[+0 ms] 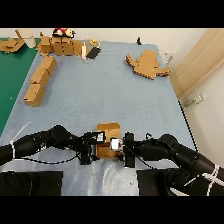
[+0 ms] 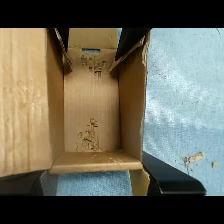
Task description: Fold the box.
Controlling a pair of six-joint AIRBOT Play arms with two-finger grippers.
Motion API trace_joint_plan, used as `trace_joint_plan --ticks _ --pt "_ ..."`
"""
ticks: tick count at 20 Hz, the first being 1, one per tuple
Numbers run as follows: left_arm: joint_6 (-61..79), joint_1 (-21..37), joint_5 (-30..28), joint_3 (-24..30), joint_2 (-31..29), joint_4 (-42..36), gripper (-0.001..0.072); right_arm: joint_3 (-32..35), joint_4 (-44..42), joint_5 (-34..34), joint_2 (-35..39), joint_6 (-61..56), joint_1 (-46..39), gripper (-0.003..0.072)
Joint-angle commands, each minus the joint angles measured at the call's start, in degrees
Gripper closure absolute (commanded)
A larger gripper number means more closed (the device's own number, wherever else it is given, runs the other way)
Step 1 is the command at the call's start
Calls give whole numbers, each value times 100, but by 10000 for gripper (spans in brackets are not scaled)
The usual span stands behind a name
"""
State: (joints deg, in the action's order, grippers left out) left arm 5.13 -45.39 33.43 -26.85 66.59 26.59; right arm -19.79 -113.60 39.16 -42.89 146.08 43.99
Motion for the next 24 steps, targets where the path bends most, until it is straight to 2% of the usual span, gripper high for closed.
trace_joint_plan --ticks 1,3,5,7,8,10,12,14,17,19,22,24 --pt "0 7 0 2 -2 -2 252 4 31 28 -28 9 7 201" --pt "0 7 0 2 -2 -2 252 -4 249 227 20 -291 2 201" --pt "0 7 0 2 -2 -2 252 -105 988 787 258 -2087 -59 214" --pt "0 7 0 2 -2 -2 252 -446 2253 1622 647 -4288 -173 443" --pt "0 7 0 2 -2 -2 252 -669 2743 1982 866 -5163 -232 469" --pt "0 7 0 2 -2 -2 252 -1010 3084 2472 1263 -6367 -354 673" --pt "0 7 0 2 -2 -2 252 -1071 3335 3049 1510 -7517 -592 684" --pt "0 7 0 2 -2 -2 251 -951 3314 3644 1502 -7997 -1062 684" --pt "0 7 0 2 -2 -2 252 -557 2610 3220 1462 -8133 -1746 686" --pt "0 7 2 2 -2 -2 252 -271 2531 3069 1357 -8201 -2037 685" --pt "0 7 2 2 -2 -2 252 17 2083 2743 1113 -8194 -2146 686" --pt "0 7 0 2 -2 -2 252 31 1252 2487 946 -7866 -2129 686"
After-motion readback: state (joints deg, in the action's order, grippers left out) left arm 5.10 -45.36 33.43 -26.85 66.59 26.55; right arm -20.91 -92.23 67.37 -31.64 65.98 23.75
